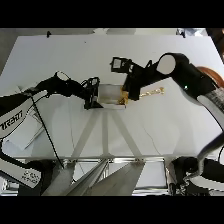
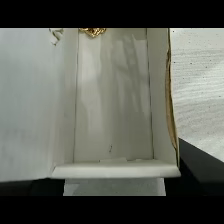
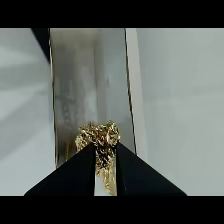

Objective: Fold the box and place the chain.

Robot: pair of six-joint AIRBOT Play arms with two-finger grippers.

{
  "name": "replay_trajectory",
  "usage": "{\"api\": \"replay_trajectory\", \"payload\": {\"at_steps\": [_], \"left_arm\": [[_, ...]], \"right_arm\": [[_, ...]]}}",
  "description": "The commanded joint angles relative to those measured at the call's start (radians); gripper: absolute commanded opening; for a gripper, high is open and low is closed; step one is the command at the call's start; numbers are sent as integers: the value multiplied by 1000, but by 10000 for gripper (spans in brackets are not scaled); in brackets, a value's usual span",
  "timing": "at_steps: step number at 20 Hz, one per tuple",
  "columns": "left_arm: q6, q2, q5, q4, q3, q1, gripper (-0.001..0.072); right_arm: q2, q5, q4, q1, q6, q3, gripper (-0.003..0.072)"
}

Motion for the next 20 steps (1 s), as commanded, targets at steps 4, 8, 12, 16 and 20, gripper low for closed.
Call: {"api": "replay_trajectory", "payload": {"at_steps": [4,8,12,16,20], "left_arm": [[0,0,0,0,0,0,335],[0,0,0,0,0,0,335],[0,0,0,0,0,0,335],[0,0,0,0,0,0,336],[0,0,0,0,0,0,335]], "right_arm": [[-23,-230,16,151,22,0,6],[-72,-246,-59,150,95,0,7],[-116,-237,-185,149,231,0,116],[-49,-159,-199,130,230,0,256],[37,15,-204,-26,208,0,256]]}}
